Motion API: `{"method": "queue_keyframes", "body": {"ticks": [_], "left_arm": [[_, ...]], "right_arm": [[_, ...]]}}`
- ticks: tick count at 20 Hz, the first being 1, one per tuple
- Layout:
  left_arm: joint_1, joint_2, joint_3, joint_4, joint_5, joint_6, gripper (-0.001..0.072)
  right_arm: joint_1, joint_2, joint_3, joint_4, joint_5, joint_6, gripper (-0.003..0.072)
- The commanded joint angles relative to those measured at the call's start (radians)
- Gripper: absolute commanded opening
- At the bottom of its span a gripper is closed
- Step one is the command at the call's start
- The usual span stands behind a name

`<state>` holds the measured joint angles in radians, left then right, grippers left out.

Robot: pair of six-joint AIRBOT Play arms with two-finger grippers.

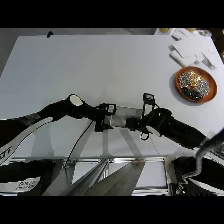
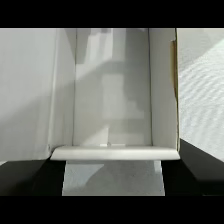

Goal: Fold the box and place the chain.

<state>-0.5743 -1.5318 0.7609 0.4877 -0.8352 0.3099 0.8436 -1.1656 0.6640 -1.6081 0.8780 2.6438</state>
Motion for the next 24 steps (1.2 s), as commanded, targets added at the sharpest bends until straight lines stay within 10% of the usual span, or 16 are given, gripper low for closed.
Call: {"method": "queue_keyframes", "body": {"ticks": [1, 4, 7, 9, 17, 24], "left_arm": [[-0.001, 0.0, 0.0, 0.0, 0.001, 0.0, 0.015], [-0.001, 0.0, 0.0, -0.001, 0.001, 0.0, 0.015], [-0.001, 0.0, 0.0, -0.001, 0.001, 0.0, 0.015], [-0.001, 0.0, 0.0, 0.0, 0.001, 0.0, 0.015], [-0.001, 0.0, 0.0, 0.0, 0.001, 0.0, 0.015], [-0.001, 0.0, 0.0, -0.001, 0.001, 0.0, 0.015]], "right_arm": [[0.002, -0.027, -0.001, -0.037, 0.042, 0.03, 0.0215], [0.002, -0.037, -0.001, -0.043, 0.042, 0.03, 0.0016], [-0.018, -0.037, 0.003, -0.043, 0.05, 0.017, 0.0019], [-0.043, -0.037, 0.024, -0.034, 0.079, -0.01, 0.0359], [-0.098, -0.05, 0.084, -0.043, 0.136, -0.029, 0.0167], [-0.095, -0.159, 0.143, -0.034, 0.241, -0.055, 0.0167]]}}
